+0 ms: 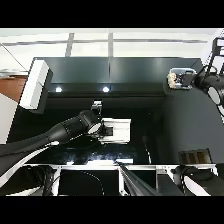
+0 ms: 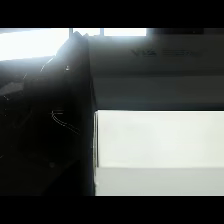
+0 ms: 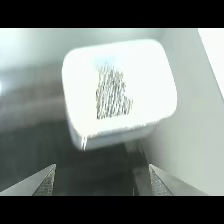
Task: Fold the box and place the chain.
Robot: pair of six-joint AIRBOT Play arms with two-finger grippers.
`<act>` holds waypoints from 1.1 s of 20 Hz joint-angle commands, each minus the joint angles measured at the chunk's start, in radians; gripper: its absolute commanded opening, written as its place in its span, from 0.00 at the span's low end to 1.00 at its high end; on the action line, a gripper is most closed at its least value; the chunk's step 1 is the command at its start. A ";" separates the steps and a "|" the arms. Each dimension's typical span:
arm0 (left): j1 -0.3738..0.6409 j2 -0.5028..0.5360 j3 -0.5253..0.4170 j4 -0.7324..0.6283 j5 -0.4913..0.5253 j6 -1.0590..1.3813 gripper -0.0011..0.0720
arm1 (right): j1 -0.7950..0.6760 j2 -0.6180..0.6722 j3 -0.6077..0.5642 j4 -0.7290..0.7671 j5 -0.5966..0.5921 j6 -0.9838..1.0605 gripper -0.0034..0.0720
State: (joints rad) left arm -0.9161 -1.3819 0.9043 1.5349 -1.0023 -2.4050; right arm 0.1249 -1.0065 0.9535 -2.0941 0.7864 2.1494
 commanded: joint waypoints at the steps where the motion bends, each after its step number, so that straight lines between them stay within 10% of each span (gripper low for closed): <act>1: 0.001 0.000 0.001 -0.003 0.002 0.000 0.06 | -0.145 -0.159 0.056 0.104 -0.157 0.012 1.00; 6: 0.001 0.000 0.001 -0.003 0.004 0.000 0.06 | -0.339 -0.524 0.412 0.524 0.037 -0.193 0.86; 11: 0.001 0.000 0.001 -0.005 0.003 0.000 0.06 | -0.381 -0.776 0.741 0.523 0.255 -0.228 0.86; 22: 0.001 0.000 0.001 -0.030 0.003 0.000 0.06 | -0.380 -0.914 0.829 0.515 0.257 -0.227 0.78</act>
